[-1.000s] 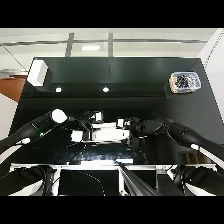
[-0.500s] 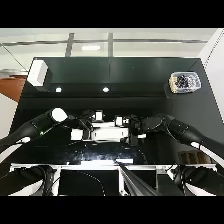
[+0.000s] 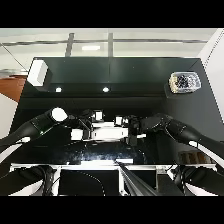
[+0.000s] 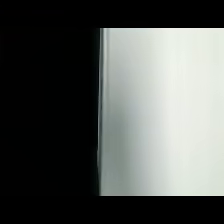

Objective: Fold the box and place the chain.

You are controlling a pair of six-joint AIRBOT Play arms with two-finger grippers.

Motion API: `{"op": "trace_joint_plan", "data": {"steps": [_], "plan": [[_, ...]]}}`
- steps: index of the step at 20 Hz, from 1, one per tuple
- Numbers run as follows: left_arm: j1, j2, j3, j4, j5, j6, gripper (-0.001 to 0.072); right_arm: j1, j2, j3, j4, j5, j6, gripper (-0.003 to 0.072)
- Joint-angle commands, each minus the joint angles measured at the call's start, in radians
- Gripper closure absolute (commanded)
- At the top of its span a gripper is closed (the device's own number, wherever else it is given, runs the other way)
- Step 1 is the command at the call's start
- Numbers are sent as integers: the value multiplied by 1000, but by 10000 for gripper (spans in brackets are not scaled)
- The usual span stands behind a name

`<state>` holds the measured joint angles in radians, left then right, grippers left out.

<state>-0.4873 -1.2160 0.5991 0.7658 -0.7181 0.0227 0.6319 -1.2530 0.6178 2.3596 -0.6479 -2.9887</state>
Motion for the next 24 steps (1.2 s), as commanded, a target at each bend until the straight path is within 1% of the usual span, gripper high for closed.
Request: {"op": "trace_joint_plan", "data": {"steps": [1,4,8,9,19,20,24], "plan": [[0,1,1,0,-8,0,685,1,-26,-2,3,16,0,-21],[0,1,1,0,-27,0,685,1,-32,-2,-1,28,0,-20],[0,1,1,0,-26,0,685,3,-32,-2,-1,28,0,-11],[0,1,1,0,-26,0,685,6,-32,-2,-1,27,0,90],[0,1,1,0,-23,0,685,8,-31,-2,-35,13,0,83],[0,1,1,0,-23,0,685,8,-31,-2,-34,13,0,66],[0,1,1,0,-24,0,685,4,-12,-2,-34,11,1,66]]}}
